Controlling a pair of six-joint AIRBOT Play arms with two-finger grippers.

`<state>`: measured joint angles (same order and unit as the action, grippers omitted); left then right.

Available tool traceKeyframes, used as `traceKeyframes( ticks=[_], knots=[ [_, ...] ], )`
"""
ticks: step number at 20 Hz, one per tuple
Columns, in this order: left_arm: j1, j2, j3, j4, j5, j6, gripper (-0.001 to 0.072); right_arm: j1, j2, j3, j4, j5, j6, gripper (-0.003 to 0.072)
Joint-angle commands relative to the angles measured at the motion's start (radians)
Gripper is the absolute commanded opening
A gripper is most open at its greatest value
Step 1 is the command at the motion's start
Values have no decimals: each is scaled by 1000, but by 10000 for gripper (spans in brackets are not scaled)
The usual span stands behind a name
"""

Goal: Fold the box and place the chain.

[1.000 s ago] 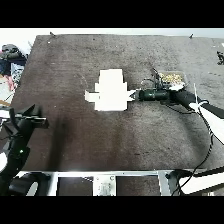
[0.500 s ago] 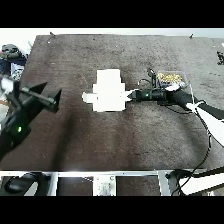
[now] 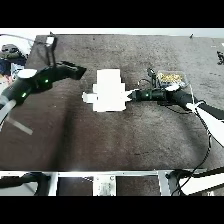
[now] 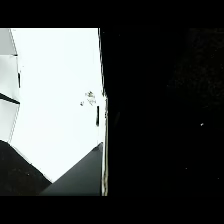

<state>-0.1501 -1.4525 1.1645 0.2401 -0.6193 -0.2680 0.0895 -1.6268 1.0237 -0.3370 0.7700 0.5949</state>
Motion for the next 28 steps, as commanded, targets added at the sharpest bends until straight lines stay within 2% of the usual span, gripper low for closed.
traceKeyframes(
  ticks=[1,6,8,9,13,17,24,25,28],
  knots=[
    [0,-268,325,316,-256,-347,589,1,1,0,0,0,0,10],
    [0,-564,762,504,-592,-580,589,1,1,0,0,4,-19,10],
    [0,-649,881,528,-706,-599,589,1,1,0,0,4,-19,10],
    [0,-676,908,520,-741,-597,589,1,1,0,0,5,-19,10],
    [0,-737,910,463,-770,-560,589,1,1,0,0,8,-20,10],
    [0,-765,910,319,-769,-508,589,1,1,0,0,11,-27,10],
    [-11,-804,910,300,-768,-490,587,1,1,0,0,19,-27,10],
    [-11,-804,910,285,-780,-482,533,1,1,0,0,19,-27,10],
    [-11,-808,910,273,-823,-468,519,1,1,0,0,19,-27,10]
  ],
)
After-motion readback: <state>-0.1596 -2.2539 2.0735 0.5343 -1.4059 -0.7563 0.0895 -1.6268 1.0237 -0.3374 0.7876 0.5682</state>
